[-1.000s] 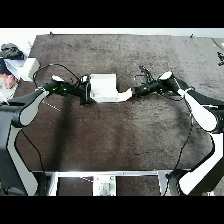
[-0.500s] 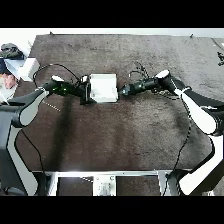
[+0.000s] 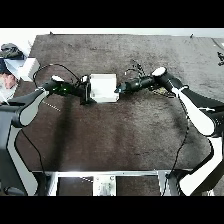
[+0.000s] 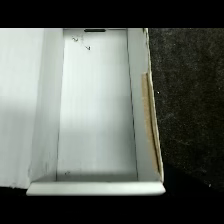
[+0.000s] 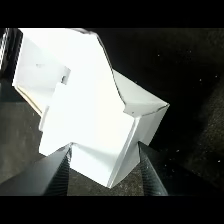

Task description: Fold the box and place the chain.

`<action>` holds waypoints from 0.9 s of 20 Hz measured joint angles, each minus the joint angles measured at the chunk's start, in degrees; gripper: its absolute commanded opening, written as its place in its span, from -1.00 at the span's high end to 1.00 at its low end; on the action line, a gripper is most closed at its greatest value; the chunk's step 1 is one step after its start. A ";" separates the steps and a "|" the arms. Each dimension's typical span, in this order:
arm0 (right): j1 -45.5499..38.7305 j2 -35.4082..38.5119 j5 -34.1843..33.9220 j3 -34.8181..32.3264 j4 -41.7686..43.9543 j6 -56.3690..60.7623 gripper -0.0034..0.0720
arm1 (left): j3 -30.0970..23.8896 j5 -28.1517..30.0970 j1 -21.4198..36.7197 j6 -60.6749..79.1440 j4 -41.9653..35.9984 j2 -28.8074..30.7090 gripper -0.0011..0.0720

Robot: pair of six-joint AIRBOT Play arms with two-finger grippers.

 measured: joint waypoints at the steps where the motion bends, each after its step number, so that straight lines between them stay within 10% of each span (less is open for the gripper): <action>1: 0.72 0.00 0.07 1.09 -2.49 1.97 -0.32 | 0.00 0.00 0.00 -0.02 0.00 0.00 -0.14; 18: 10.36 -0.26 -3.48 8.55 -26.97 21.24 -0.31 | 0.00 0.02 0.00 -0.02 -0.02 0.00 -0.14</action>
